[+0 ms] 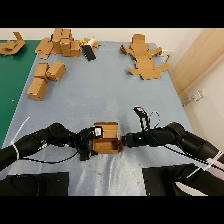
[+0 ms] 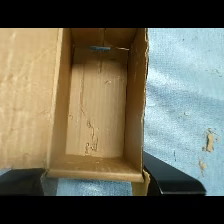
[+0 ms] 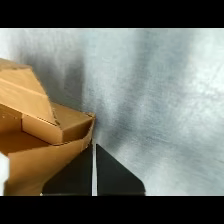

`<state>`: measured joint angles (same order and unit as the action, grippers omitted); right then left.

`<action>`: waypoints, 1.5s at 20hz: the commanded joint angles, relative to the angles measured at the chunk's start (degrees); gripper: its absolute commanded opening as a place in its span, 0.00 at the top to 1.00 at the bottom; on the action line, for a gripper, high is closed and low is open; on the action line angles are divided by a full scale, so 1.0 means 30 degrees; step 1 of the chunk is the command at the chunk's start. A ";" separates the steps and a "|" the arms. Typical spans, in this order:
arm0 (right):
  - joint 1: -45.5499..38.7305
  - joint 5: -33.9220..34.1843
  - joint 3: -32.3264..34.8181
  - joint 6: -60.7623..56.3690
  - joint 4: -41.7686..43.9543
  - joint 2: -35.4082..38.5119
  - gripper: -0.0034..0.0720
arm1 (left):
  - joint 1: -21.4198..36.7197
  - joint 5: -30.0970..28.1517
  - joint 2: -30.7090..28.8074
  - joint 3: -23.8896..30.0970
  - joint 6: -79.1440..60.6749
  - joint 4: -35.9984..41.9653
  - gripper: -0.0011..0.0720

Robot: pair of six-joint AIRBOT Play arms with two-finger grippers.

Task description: Fold the box.

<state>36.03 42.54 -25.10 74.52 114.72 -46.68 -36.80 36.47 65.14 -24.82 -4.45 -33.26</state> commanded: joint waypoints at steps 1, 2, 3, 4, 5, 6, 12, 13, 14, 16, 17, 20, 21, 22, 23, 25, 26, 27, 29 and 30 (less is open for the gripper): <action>0.0029 0.0036 -0.0459 -0.0051 0.0000 0.0590 0.74 | 0.0000 0.0000 -0.0007 0.0000 0.0000 0.0000 0.29; 0.0044 0.0044 -0.0459 -0.0044 0.0277 0.0838 0.64 | 0.0000 0.0000 -0.0007 0.0000 0.0000 -0.0007 0.29; 0.0051 0.0080 -0.0459 -0.0036 0.0554 0.1020 0.63 | 0.0000 0.0000 -0.0007 0.0000 0.0000 -0.0007 0.29; 0.0051 0.0168 -0.0459 -0.0036 0.0801 0.1107 0.63 | 0.0000 0.0000 -0.0007 0.0000 0.0000 0.0000 0.29; 0.0051 0.0277 -0.0459 -0.0036 0.0882 0.1151 0.62 | 0.0000 -0.0007 -0.0007 0.0000 0.0000 -0.0007 0.29; 0.0051 0.0386 -0.0452 -0.0036 0.0911 0.1137 0.61 | 0.0000 -0.0007 -0.0007 0.0000 0.0000 0.0000 0.29; 0.1013 0.0342 -0.0459 -0.0036 0.0903 0.0189 0.39 | 0.0000 -0.0007 -0.0007 0.0000 0.0000 -0.0007 0.29; 0.1129 0.0313 -0.0481 -0.0044 0.0867 -0.0197 0.39 | 0.0000 0.0000 -0.0007 0.0000 0.0000 -0.0007 0.29; 0.1246 0.0342 -0.0627 -0.0044 0.0772 -0.0648 0.39 | 0.0000 0.0000 -0.0007 0.0000 0.0000 0.0000 0.29; 0.1617 0.0372 -0.1260 -0.0299 0.0342 -0.1326 0.39 | 0.0000 0.0000 -0.0007 0.0000 0.0000 0.0000 0.29; 0.1916 0.0459 -0.1741 -0.0838 -0.0277 -0.1654 0.42 | 0.0000 0.0000 -0.0007 0.0000 0.0000 0.0000 0.29; 0.2739 0.1384 -0.3031 -0.3351 -0.2637 -0.2608 0.42 | 0.0000 0.0000 -0.0007 0.0000 0.0000 -0.0007 0.29; 0.3038 0.2076 -0.3410 -0.4320 -0.3432 -0.2951 0.42 | 0.0000 0.0000 -0.0007 0.0000 0.0000 0.0000 0.29; 0.3359 0.2820 -0.3752 -0.5224 -0.4240 -0.3279 0.42 | 0.0000 0.0000 -0.0007 0.0000 0.0000 0.0000 0.29; 0.3701 0.3439 -0.4044 -0.6011 -0.5020 -0.3570 0.42 | 0.0000 0.0000 -0.0007 0.0000 0.0000 0.0000 0.29; 0.4269 0.4371 -0.4692 -0.7235 -0.5748 -0.4204 0.45 | 0.0000 0.0000 -0.0007 0.0000 0.0000 0.0000 0.29; 0.4481 0.4714 -0.5042 -0.7577 -0.5814 -0.4546 0.45 | 0.0000 0.0007 -0.0007 0.0000 0.0000 0.0000 0.29; 0.4721 0.5049 -0.5391 -0.7956 -0.6003 -0.4881 0.45 | 0.0000 0.0000 -0.0007 0.0000 0.0000 0.0000 0.29; 0.5093 0.6266 -0.6171 -0.8888 -0.6433 -0.5654 0.45 | 0.0000 0.0000 -0.0007 0.0000 0.0000 0.0000 0.29; 0.5326 0.6798 -0.6550 -0.9347 -0.6819 -0.5989 0.45 | 0.0000 -0.0007 -0.0007 0.0000 0.0000 0.0000 0.29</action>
<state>50.19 57.56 -41.80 51.68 97.76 -61.87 -36.80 36.47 65.14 -24.82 -4.45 -33.26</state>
